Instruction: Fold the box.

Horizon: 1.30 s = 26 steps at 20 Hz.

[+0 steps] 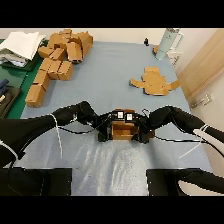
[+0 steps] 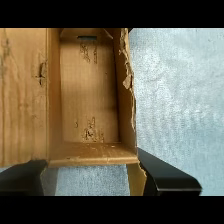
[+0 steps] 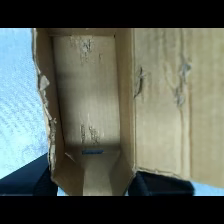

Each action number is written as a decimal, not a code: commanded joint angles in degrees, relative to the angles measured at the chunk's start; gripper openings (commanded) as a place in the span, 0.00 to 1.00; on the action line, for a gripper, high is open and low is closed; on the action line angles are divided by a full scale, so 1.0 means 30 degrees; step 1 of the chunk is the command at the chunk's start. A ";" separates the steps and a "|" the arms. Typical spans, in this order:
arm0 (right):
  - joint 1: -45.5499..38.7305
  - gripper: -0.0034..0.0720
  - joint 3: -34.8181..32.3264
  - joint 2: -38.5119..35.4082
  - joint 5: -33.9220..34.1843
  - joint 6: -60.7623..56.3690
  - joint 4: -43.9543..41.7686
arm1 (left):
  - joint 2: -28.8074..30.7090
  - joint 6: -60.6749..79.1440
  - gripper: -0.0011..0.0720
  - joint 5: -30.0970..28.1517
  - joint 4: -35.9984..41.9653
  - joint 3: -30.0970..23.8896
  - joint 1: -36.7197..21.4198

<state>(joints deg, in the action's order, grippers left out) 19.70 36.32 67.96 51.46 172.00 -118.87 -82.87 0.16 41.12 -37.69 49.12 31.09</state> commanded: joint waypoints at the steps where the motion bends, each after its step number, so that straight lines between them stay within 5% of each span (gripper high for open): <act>1: 0.0000 0.71 0.0015 0.0000 0.0000 0.0007 -0.0007 | 0.0000 0.0000 0.58 -0.0022 0.0000 -0.0007 0.0007; 16: 0.0015 0.71 0.0015 0.0000 0.0073 0.0000 -0.0896 | 0.0000 0.0000 0.58 -0.0022 0.0000 -0.0007 0.0007; 18: 0.0000 1.00 0.0015 -0.0007 0.0313 0.0000 -0.0597 | 0.0000 0.0000 0.58 -0.0029 0.0000 -0.0007 0.0000; 26: -0.0029 1.00 0.0015 -0.0066 0.0707 -0.0219 0.2018 | 0.0000 0.0000 0.58 -0.0029 0.0000 -0.0007 0.0007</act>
